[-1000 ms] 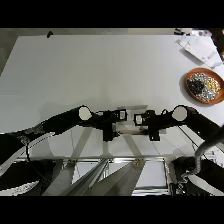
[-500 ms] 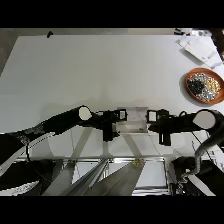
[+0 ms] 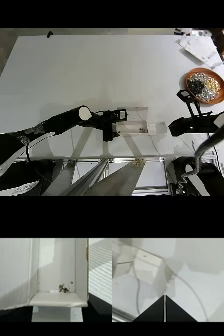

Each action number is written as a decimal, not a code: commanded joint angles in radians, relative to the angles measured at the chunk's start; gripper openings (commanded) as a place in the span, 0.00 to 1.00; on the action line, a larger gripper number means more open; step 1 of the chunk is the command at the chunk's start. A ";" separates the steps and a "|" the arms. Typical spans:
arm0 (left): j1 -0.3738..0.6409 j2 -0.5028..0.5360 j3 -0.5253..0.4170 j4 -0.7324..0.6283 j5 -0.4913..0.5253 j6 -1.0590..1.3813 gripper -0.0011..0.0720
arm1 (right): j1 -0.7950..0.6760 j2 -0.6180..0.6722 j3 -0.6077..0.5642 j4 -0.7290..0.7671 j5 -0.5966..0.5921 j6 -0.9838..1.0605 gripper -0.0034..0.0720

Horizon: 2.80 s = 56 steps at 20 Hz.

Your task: Fold the box and place the chain.

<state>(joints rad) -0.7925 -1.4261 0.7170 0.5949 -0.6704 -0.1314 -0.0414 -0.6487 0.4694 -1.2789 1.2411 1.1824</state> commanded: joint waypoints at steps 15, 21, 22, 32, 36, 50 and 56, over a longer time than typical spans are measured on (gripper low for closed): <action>-0.001 0.000 0.000 0.000 0.000 0.000 0.39 | 0.093 -0.397 -0.008 0.184 -0.160 0.026 0.06; -0.001 0.000 0.000 0.000 0.000 0.000 0.39 | 0.093 -0.305 -0.007 0.314 -0.129 -0.093 0.50; -0.001 0.000 0.000 0.000 0.000 0.000 0.39 | 0.093 -0.293 -0.007 0.322 -0.119 -0.093 0.50; -0.001 0.000 0.000 0.000 0.000 0.000 0.39 | 0.093 -0.283 -0.007 0.416 -0.010 -0.124 0.60; -0.001 0.000 0.000 0.000 0.000 0.000 0.39 | 0.102 -0.283 -0.008 0.426 -0.039 -0.137 0.70; -0.001 0.000 0.000 0.000 0.000 0.000 0.39 | 0.439 -0.285 0.020 0.155 -0.319 0.392 0.75; -0.001 0.000 0.000 0.000 0.000 0.000 0.39 | 0.503 -0.293 0.060 0.033 -0.319 0.549 0.66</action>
<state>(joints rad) -0.7925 -1.4261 0.7170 0.5949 -0.6708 -0.1310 0.4267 -0.9356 0.5182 -1.1770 0.9264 1.6398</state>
